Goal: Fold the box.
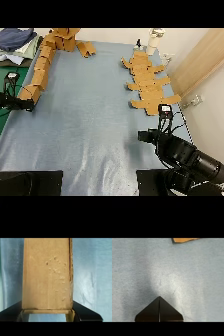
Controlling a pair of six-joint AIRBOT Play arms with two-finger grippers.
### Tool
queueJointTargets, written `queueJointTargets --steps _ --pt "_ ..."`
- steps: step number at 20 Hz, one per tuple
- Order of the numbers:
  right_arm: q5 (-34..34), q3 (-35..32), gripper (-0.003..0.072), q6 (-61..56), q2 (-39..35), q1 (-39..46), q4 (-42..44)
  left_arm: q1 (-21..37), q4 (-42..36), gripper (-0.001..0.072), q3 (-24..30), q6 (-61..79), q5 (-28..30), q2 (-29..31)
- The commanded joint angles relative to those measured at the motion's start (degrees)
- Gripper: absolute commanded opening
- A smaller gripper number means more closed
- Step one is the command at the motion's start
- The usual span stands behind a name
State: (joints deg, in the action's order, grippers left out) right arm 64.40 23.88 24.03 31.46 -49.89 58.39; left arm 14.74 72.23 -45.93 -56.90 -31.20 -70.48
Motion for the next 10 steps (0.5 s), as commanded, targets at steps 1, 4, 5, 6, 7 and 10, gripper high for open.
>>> queueJointTargets --steps 1,4,5,6,7,10 --pt "-0.4 0.0 0.0001 0.0 0.0 0.0 -0.1 0.2 -0.1 0.0446 -4.4 0.5 1.1 -6.3" --pt "-0.5 0.0 0.0002 -0.1 0.0 0.0 -0.1 -0.5 -0.4 0.0447 -6.1 0.6 1.0 -8.8" --pt "-0.5 0.0 0.0002 -0.1 0.0 0.0 -0.1 -0.6 -0.4 0.0449 -6.1 0.7 0.7 -8.8" --pt "-0.5 0.0 0.0002 -0.3 0.0 0.0 -0.1 -0.8 -0.3 0.0574 -6.1 0.8 0.5 -8.8" --pt "-0.5 0.0 0.0002 -1.0 0.0 0.0 -0.1 -0.8 -0.3 0.0689 -6.1 0.7 0.3 -8.8" --pt "-0.5 0.0 0.0002 -1.1 0.0 0.0 -0.1 -0.7 -0.2 0.0690 -6.1 0.7 -1.2 -8.8"
